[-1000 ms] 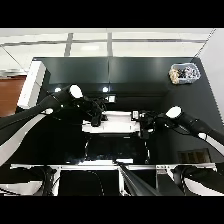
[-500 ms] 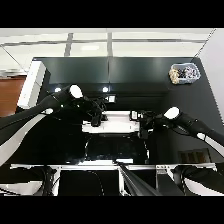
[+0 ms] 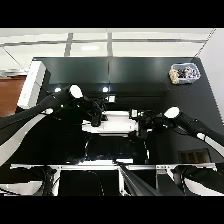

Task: Fold the box and place the chain.

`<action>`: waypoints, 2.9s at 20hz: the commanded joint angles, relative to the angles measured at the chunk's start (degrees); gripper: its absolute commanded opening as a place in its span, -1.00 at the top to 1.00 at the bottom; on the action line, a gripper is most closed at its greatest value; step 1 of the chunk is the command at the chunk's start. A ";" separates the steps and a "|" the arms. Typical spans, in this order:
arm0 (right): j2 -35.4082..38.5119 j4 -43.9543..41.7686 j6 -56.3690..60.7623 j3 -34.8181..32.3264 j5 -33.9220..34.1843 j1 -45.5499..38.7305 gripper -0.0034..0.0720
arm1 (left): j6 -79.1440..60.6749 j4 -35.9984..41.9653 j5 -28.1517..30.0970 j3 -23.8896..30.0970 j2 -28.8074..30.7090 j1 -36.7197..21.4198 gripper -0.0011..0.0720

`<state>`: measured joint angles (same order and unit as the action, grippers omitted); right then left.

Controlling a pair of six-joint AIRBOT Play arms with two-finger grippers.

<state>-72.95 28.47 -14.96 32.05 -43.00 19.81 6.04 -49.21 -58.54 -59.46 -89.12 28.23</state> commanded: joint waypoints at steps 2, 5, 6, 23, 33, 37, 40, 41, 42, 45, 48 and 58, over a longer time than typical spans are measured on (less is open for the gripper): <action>-0.15 2.75 1.29 0.07 1.46 2.16 -0.97 | 0.00 0.00 0.02 -0.07 0.02 -0.02 0.91; -0.24 3.04 3.15 0.09 3.45 2.80 -0.97 | 0.00 0.00 -0.07 -0.07 0.02 -0.02 0.91; -0.24 3.13 3.34 0.09 3.65 2.80 -0.97 | 0.00 0.00 -0.15 -0.07 0.02 -0.02 0.91; -0.24 3.76 3.63 0.07 3.26 2.32 -0.97 | -0.02 -0.02 0.02 -0.07 0.02 -0.02 0.91; -0.24 4.24 3.63 0.07 2.93 1.31 -0.97 | -0.02 -0.02 0.04 -0.07 0.02 -0.02 0.91; -0.31 4.79 3.65 0.07 2.73 1.64 -0.97 | -0.02 -0.02 0.07 -0.07 0.02 -0.02 0.91; -0.35 4.87 3.67 0.07 2.78 1.73 -0.97 | -0.02 -0.02 0.04 -0.07 0.02 -0.02 0.90; -0.35 4.87 3.67 0.07 2.78 1.75 -0.97 | -0.02 -0.02 0.07 -0.07 0.02 -0.02 0.91; -0.35 4.87 3.69 0.07 2.78 1.73 -0.97 | -0.02 -0.02 0.07 -0.07 0.02 -0.02 0.90; -0.35 4.90 3.67 0.07 2.75 1.73 -0.39 | -0.02 -0.02 0.04 -0.07 0.02 -0.02 0.90; -0.35 4.98 3.80 0.07 2.78 1.73 -0.35 | 0.22 -0.02 -0.50 -0.46 0.04 -0.04 -0.33; -0.35 5.01 3.80 0.07 2.75 1.73 0.37 | 40.13 -20.46 -14.84 -6.40 10.47 -9.09 -0.95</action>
<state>-73.25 33.43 -11.16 32.16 -40.18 21.52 30.70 -62.50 -67.20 -65.19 -82.63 23.00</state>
